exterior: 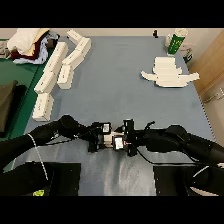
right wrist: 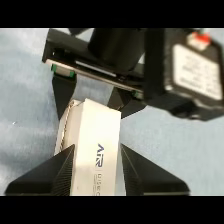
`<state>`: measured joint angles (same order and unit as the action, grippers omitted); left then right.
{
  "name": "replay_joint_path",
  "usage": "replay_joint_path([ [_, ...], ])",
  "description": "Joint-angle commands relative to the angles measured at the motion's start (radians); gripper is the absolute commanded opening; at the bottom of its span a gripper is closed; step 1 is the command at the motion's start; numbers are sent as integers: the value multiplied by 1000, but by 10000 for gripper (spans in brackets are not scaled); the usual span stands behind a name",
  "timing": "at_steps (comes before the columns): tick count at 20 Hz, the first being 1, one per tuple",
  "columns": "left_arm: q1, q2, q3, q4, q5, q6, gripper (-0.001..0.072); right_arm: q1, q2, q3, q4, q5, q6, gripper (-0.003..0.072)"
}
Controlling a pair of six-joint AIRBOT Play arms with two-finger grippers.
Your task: Fold the box.
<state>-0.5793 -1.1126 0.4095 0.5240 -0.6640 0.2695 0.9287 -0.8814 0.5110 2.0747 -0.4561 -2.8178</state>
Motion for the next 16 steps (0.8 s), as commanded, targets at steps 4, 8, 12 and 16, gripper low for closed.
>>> replay_joint_path([
  [4, 0, 0, 0, 0, 0, -1, 539, 0, 72, -55, 64, 73, 404, 4],
  [8, 0, 0, 0, 0, 0, -1, 539, 80, 71, -209, 234, 401, 459, 4],
  [12, 0, 0, 0, 0, 0, -1, 539, 158, 51, -280, 233, 501, 533, 5],
  [16, 0, 0, 0, 0, 0, -1, 539, 164, -25, -288, 233, 527, 534, 5],
])
